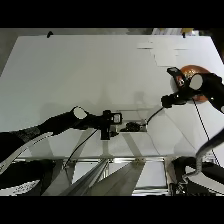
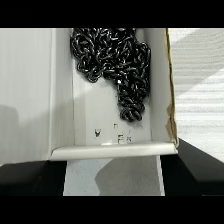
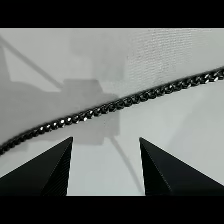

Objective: Fold the box and place the chain.

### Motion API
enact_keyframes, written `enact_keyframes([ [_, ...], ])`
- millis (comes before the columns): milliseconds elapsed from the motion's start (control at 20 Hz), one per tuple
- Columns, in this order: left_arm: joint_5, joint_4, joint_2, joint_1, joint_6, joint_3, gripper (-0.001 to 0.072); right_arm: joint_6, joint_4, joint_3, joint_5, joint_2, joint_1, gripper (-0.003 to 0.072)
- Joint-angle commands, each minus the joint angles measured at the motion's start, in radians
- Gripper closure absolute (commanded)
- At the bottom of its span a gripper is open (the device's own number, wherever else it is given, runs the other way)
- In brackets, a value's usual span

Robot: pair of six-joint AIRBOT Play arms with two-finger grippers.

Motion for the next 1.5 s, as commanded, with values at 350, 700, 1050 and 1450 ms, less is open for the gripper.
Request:
enact_keyframes([
  [350,0.000,0.000,0.001,0.000,0.000,0.000,0.0500,0.002,-0.005,-0.053,-0.115,-0.067,-0.003,0.0231],
  [700,0.000,0.000,0.001,0.000,0.000,0.000,0.0500,0.001,0.029,-0.054,-0.093,-0.111,-0.003,0.0531],
  [1050,0.000,0.000,0.001,0.000,0.000,0.000,0.0500,0.001,0.029,-0.054,-0.036,0.043,-0.003,0.0673],
  [1450,0.000,0.000,0.001,0.000,0.000,0.000,0.0500,-0.027,0.303,-0.054,0.052,0.379,0.016,0.0673],
])
